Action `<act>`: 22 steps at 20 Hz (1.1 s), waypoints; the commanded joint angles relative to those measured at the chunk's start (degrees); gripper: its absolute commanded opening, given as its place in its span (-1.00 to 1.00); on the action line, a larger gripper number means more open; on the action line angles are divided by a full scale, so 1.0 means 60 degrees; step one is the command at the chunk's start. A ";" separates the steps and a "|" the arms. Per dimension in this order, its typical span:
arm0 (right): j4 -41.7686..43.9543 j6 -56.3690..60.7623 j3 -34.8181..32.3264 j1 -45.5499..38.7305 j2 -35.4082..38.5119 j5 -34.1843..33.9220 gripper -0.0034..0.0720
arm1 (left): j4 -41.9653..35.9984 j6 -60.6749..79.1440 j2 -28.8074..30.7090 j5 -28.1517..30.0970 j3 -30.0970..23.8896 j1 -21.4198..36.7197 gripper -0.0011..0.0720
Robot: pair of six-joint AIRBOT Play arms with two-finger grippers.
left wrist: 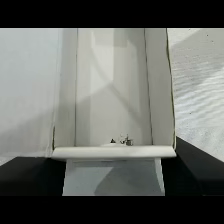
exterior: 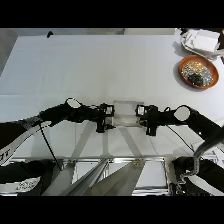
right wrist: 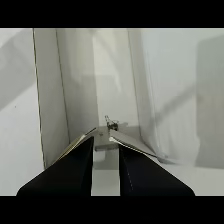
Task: Fold the box and place the chain.
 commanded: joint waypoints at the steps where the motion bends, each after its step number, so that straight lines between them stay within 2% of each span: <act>1: 0.0299 -0.0033 -0.0007 0.0364 -0.0331 -0.0539 -0.51 | -0.0011 0.0004 0.0004 0.0011 -0.0004 0.0000 -0.28; 4: 0.0295 -0.0029 -0.0007 0.0393 -0.0331 -0.0714 -0.46 | -0.0011 0.0004 0.0004 0.0011 -0.0004 0.0000 -0.28; 6: 0.0295 -0.0029 -0.0007 0.0393 -0.0328 -0.0714 -0.09 | -0.0011 0.0000 0.0004 0.0011 -0.0004 0.0000 -0.28; 7: 0.0295 -0.0029 -0.0007 0.0393 -0.0328 -0.0718 0.01 | -0.0011 0.0004 0.0004 0.0011 -0.0004 0.0000 -0.28; 9: 0.0291 -0.0029 -0.0007 0.0393 -0.0331 -0.0714 0.01 | -0.0011 0.0000 0.0004 0.0011 -0.0004 0.0000 -0.28; 11: 0.0280 0.0011 -0.0007 0.0393 -0.0321 -0.0707 -0.04 | -0.0011 0.0004 0.0004 0.0007 -0.0004 0.0000 -0.28; 13: 0.0015 0.0117 -0.0007 0.0393 -0.0168 -0.0656 -0.46 | -0.0011 0.0004 0.0004 0.0011 -0.0004 0.0000 -0.28; 16: -0.0852 0.0725 -0.0007 0.0382 0.0441 -0.0302 -0.57 | -0.0011 0.0004 0.0004 0.0011 -0.0004 0.0000 -0.28; 18: -0.1472 0.1118 -0.0007 0.0382 0.0976 0.0109 -0.79 | -0.0011 0.0000 0.0004 0.0007 -0.0004 0.0000 -0.28; 22: -0.1563 0.1796 -0.0007 0.0200 0.2437 0.0965 -0.80 | -0.0011 0.0004 0.0004 0.0011 -0.0004 0.0000 -0.28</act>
